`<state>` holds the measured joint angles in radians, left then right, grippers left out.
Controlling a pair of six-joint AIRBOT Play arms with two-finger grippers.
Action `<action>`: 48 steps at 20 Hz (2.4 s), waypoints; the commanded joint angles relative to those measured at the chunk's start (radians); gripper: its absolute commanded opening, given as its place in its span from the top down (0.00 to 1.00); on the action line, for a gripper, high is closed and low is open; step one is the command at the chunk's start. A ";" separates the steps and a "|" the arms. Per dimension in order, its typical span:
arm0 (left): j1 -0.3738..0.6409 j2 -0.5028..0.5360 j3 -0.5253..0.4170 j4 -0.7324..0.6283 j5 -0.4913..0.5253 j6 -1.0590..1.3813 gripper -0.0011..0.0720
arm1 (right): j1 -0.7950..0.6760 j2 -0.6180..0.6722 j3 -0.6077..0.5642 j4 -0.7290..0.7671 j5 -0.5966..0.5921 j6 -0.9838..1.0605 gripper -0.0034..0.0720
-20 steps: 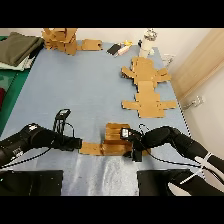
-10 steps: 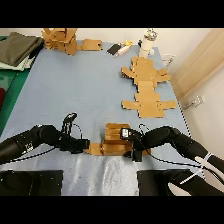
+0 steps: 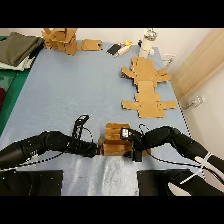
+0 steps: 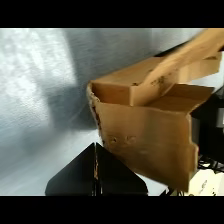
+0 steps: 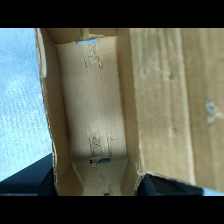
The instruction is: Fold the box.
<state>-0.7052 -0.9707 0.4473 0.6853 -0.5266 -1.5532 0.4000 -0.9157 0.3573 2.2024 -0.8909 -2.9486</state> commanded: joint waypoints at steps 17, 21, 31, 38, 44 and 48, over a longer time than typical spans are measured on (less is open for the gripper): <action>-0.010 -0.012 0.084 0.104 0.031 -0.008 0.61 | 0.001 0.001 0.000 0.000 0.000 0.000 0.30; -0.009 -0.013 0.088 0.111 0.021 -0.008 0.61 | 0.001 0.001 0.000 0.000 0.000 0.000 0.30; 0.082 -0.012 0.132 0.130 -0.121 0.003 0.61 | 0.001 0.001 0.000 0.000 0.000 0.000 0.30; 0.056 -0.023 0.154 0.093 -0.121 0.063 0.37 | 0.001 0.001 0.000 0.000 0.000 0.000 0.30; 0.046 -0.035 0.154 0.063 -0.043 0.026 0.37 | 0.001 0.001 0.000 0.000 0.000 0.000 0.30; 0.043 -0.071 0.163 0.069 -0.092 -0.016 0.37 | 0.001 0.001 0.000 0.000 0.000 0.000 0.30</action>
<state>-0.6601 -1.0214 0.6048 0.7532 -0.5999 -1.5291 0.4000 -0.9157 0.3573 2.2024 -0.8913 -2.9482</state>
